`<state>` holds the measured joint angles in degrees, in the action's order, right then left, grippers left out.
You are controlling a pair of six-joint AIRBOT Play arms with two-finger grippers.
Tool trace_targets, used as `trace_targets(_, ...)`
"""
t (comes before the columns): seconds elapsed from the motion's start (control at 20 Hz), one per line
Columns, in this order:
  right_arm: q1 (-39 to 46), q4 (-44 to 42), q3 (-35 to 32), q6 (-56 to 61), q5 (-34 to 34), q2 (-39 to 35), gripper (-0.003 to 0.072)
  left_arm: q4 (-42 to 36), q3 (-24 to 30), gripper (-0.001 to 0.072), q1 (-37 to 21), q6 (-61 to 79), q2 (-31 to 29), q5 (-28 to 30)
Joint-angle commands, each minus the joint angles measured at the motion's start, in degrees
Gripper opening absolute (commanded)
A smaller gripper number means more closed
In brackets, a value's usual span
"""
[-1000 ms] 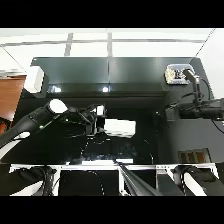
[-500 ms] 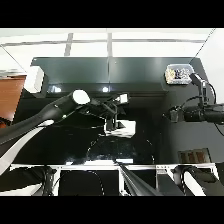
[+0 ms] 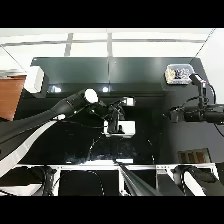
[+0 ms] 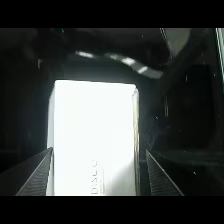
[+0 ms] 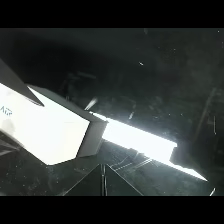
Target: Fold the box and place the chain.
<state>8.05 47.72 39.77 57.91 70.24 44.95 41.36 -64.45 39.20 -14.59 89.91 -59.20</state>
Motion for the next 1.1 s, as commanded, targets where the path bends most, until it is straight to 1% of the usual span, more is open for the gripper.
trace_targets(0.0,0.02,0.28,-0.02,-0.09,-0.07,-0.04,0.0023,4.90,-1.42,0.0717,0.35,-1.62,0.24,-1.46)
trace_targets(0.1,0.02,0.55,-0.02,-0.09,-0.04,-0.04,0.0023,10.10,-1.92,0.0717,1.49,-6.03,0.24,-0.68)
trace_targets(0.25,0.02,0.59,-0.02,-0.07,-0.46,-0.04,0.0023,19.41,-1.95,0.0717,4.70,-16.92,0.52,2.45)
trace_targets(0.35,0.02,0.57,-0.02,-0.07,-1.01,-0.04,0.0023,22.73,-1.95,0.0715,6.93,-21.11,0.57,5.07)
trace_targets(0.4,0.02,0.57,-0.02,-0.04,-1.07,-0.04,0.0023,23.74,-2.19,0.0683,7.56,-22.53,0.52,5.86)
trace_targets(0.45,0.02,0.59,-0.02,-0.04,-1.03,-0.04,0.0023,24.98,-2.97,0.0547,7.69,-24.63,0.50,5.33)
trace_targets(0.5,0.02,0.59,-0.02,-0.04,-1.03,-0.04,0.0023,27.30,-4.44,0.0379,7.45,-26.99,0.37,2.99)
trace_targets(0.55,0.02,0.59,-0.02,-0.04,-1.05,-0.04,0.0023,30.36,-5.88,0.0343,6.75,-30.05,-0.11,0.46)
trace_targets(0.6,0.02,0.59,-0.02,-0.04,-1.07,-0.04,0.0023,33.88,-7.06,0.0343,5.44,-33.79,-1.09,-1.70)
trace_targets(0.7,0.02,0.59,-0.02,-0.04,-1.07,-0.04,0.0023,43.67,-8.24,0.0343,0.46,-42.25,-4.70,-6.86)
trace_targets(0.75,0.02,0.57,-0.02,-0.04,-1.11,-0.04,0.0023,47.78,-8.24,0.0343,-2.99,-46.47,-6.64,-9.90)
trace_targets(0.8,0.02,0.57,-0.02,-0.04,-1.14,-0.04,0.0023,50.71,-8.20,0.0343,-7.67,-50.75,-8.61,-13.97)
trace_targets(0.85,0.02,0.59,-0.02,-0.04,-1.16,-0.04,0.0023,52.02,-8.17,0.0343,-12.83,-54.60,-10.21,-18.03)
trace_targets(0.9,0.02,0.57,-0.02,-0.04,-1.33,-0.04,0.0023,52.30,-8.17,0.0343,-19.23,-58.51,-11.54,-22.03)
trace_targets(0.95,0.02,0.57,-0.02,-0.04,-1.49,-0.04,0.0023,52.28,-7.96,0.0343,-25.70,-61.40,-12.44,-24.50)
trace_targets(1.0,0.02,0.57,-0.02,-0.04,-1.68,-0.02,0.0024,52.28,-7.23,0.0343,-32.74,-63.93,-13.29,-25.40)
trace_targets(1.05,0.02,0.55,-0.02,-0.04,-1.95,-0.02,0.0024,52.19,-6.19,0.0343,-39.10,-65.16,-13.97,-24.74)
